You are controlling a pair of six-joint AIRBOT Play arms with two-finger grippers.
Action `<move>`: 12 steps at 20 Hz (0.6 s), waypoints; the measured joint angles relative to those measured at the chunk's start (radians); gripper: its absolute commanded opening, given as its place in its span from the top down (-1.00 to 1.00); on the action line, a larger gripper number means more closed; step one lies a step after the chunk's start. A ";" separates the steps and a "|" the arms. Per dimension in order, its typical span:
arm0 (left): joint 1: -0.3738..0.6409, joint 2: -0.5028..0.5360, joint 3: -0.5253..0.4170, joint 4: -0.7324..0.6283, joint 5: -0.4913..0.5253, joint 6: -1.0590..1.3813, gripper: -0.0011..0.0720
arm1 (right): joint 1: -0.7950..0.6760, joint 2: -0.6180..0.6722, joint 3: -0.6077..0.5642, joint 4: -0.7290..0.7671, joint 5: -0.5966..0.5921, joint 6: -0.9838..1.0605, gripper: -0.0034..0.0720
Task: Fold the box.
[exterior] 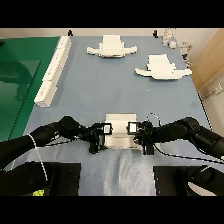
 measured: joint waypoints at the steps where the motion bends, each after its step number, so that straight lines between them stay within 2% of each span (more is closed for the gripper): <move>1: 0.000 0.000 0.000 0.000 0.000 0.000 -0.36 | 0.001 -0.005 0.000 0.009 0.003 -0.006 0.54; 3: 0.000 0.000 0.000 0.000 0.000 0.000 -0.37 | 0.001 -0.015 0.000 0.035 0.011 -0.021 0.47; 4: 0.000 0.000 0.000 0.000 0.000 0.000 -0.37 | 0.002 -0.019 0.000 0.046 0.013 -0.027 -0.05; 5: 0.000 0.000 0.000 0.000 0.000 0.000 -0.37 | 0.002 -0.024 0.000 0.058 0.018 -0.034 -0.78; 6: 0.000 0.000 0.000 0.000 0.000 0.000 -0.37 | 0.002 -0.027 0.000 0.065 0.021 -0.040 -0.99; 12: 0.000 0.000 0.000 0.000 0.000 0.000 -0.37 | 0.003 -0.036 0.000 0.076 0.029 -0.050 -0.97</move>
